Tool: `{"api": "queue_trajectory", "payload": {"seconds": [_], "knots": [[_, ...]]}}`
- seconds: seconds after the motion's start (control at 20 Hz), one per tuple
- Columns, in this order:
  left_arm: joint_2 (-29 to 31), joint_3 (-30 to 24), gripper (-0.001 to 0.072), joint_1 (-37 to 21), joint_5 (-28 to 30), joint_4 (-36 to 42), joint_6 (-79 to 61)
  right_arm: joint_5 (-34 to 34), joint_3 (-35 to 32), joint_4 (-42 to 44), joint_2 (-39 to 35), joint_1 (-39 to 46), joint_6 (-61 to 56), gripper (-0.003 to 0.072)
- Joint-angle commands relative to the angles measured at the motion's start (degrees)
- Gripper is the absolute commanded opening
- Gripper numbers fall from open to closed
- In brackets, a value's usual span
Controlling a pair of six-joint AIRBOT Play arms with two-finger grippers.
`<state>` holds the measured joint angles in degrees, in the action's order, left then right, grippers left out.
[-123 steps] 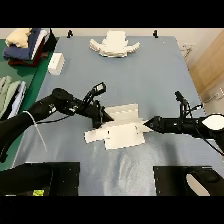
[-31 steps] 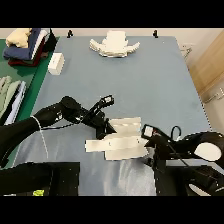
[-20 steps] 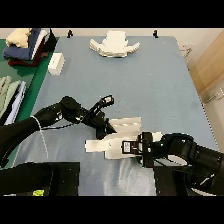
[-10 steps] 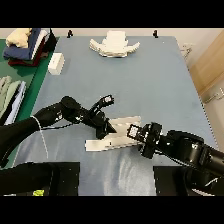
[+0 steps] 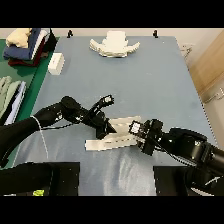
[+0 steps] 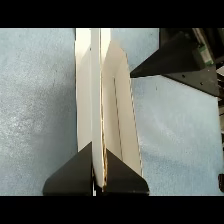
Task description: Fold the box.
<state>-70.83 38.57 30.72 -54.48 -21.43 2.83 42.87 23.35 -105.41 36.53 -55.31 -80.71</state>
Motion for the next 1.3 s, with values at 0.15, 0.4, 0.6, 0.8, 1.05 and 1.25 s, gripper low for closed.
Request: {"api": "queue_trajectory", "payload": {"seconds": [0.15,0.4,0.6,0.8,1.05,1.25], "knots": [[0.0,0.0,0.0017,0.0,0.0,0.0,0.0,-1.2,0.0,31.5,0.9,18.5,42.9,0.0716],[0.0,0.0,0.0017,0.0,0.0,0.0,0.0,3.5,0.0,53.4,7.3,31.1,69.9,0.0716],[0.0,0.0,0.0017,0.0,0.0,0.0,0.0,4.6,0.0,57.8,13.7,32.1,73.8,0.0716],[0.0,0.0,0.0017,0.0,0.0,0.0,0.0,5.2,0.0,59.2,14.1,32.1,74.5,0.0716],[0.0,0.0,0.0017,0.0,0.0,0.0,0.0,7.8,-2.1,60.8,14.2,32.1,73.1,0.0716],[0.0,0.0,0.0017,0.0,0.0,0.0,0.0,7.7,-3.4,62.9,14.1,32.1,73.1,0.0716]]}}
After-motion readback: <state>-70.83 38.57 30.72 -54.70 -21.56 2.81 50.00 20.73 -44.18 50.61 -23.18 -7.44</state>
